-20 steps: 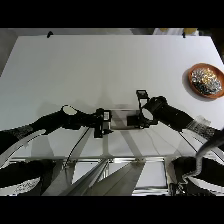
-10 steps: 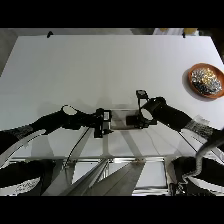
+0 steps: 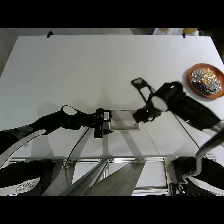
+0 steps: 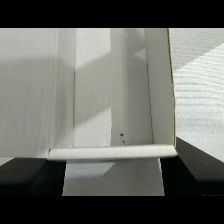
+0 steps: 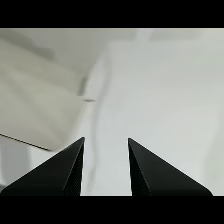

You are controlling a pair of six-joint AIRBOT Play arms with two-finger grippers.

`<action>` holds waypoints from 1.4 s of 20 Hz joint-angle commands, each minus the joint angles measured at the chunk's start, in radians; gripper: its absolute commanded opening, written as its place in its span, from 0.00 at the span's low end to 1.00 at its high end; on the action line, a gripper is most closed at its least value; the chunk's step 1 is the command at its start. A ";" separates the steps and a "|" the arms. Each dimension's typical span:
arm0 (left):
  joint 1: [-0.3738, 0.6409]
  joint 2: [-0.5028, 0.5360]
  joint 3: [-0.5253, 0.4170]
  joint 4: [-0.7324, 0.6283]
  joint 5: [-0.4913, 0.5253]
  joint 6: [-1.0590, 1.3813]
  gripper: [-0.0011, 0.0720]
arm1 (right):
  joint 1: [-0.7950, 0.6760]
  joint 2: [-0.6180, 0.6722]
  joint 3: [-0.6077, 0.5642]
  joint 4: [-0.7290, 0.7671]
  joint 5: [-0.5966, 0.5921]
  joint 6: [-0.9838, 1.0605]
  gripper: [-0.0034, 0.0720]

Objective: Fold the box and place the chain.

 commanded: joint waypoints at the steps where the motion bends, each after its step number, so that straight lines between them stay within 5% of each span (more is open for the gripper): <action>1: 0.000 0.001 0.000 0.000 0.000 0.000 0.20 | -0.199 0.033 0.192 -0.172 0.082 -0.159 0.41; 7: 0.001 0.000 0.000 0.000 0.000 0.000 0.20 | -0.820 -0.161 0.483 -0.096 -0.089 -0.311 0.39; 12: 0.001 0.000 0.000 0.000 0.000 0.000 0.20 | -1.127 -0.356 0.501 0.098 -0.188 -0.355 0.38; 20: 0.001 0.001 0.000 0.000 0.000 0.000 0.20 | -1.162 -0.602 0.501 0.209 -0.193 -0.420 0.35; 28: 0.001 0.000 0.000 0.000 0.000 0.000 0.20 | -1.163 -0.652 0.501 0.313 -0.214 -0.458 0.33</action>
